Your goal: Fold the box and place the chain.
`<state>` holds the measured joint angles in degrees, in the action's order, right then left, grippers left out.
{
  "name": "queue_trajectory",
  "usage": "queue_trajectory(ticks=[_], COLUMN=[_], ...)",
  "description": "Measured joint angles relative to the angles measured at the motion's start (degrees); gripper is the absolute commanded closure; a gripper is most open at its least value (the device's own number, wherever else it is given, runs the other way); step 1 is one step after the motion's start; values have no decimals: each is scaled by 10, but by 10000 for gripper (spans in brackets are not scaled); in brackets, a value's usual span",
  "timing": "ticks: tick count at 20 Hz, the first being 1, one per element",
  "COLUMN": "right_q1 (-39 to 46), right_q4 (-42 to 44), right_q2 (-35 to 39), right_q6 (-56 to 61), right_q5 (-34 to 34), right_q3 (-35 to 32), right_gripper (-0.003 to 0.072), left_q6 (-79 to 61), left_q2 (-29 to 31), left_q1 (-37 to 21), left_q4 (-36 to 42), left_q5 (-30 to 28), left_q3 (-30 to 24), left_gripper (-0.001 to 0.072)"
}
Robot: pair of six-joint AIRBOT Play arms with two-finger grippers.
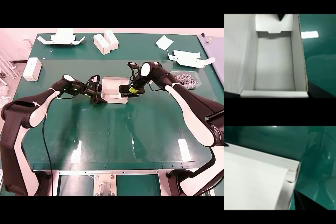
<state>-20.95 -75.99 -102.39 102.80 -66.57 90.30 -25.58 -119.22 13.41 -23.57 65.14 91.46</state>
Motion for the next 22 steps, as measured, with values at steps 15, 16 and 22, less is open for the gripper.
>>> queue_trajectory(ticks=[15,16,22], right_q1=[-22,-23,-26], right_q4=[-115,-116,-117], right_q2=[-28,-30,-54], right_q6=[93,94,96], right_q5=[-7,-8,-24], right_q3=[39,42,72], right_gripper=[322,326,326], left_q6=[0,0,0], left_q2=[0,0,0], left_q1=[0,0,0], left_q4=[1,1,1], left_q5=[-1,-1,0], left_q3=[0,0,0], left_gripper=[319,319,318])
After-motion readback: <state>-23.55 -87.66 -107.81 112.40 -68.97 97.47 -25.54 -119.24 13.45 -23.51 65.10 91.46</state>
